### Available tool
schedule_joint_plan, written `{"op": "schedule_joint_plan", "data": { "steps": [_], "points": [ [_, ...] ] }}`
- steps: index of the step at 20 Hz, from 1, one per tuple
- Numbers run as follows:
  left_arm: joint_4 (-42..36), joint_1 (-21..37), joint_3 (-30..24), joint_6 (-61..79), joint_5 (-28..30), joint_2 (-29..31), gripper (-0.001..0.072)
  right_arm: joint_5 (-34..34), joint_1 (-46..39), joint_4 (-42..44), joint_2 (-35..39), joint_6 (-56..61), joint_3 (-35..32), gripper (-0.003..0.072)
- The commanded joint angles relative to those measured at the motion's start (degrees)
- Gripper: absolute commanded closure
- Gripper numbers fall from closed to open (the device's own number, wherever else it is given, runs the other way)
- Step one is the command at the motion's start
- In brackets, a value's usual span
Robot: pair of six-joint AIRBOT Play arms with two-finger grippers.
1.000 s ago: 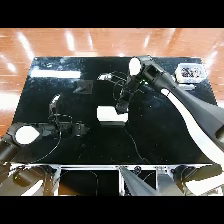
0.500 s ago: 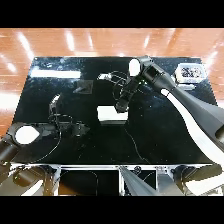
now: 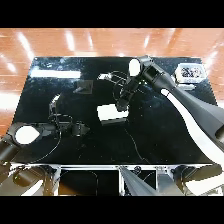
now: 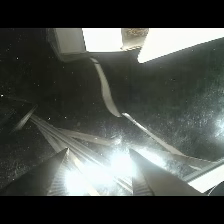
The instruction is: Fold the box and place the chain.
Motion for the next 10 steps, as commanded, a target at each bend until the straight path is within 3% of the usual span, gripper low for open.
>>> {"op": "schedule_joint_plan", "data": {
  "steps": [1, 10],
  "points": [
    [0.02, 0.02, -0.02, 0.00, 0.31, -0.04, 0.0220, -0.24, 0.00, 0.02, -0.02, 0.02, 0.00, 0.0214],
    [0.04, 0.02, -0.02, 0.00, 0.37, -0.04, 0.0220, -2.47, 0.00, -0.02, 0.09, -0.02, 0.24, 0.0214]
  ]
}}
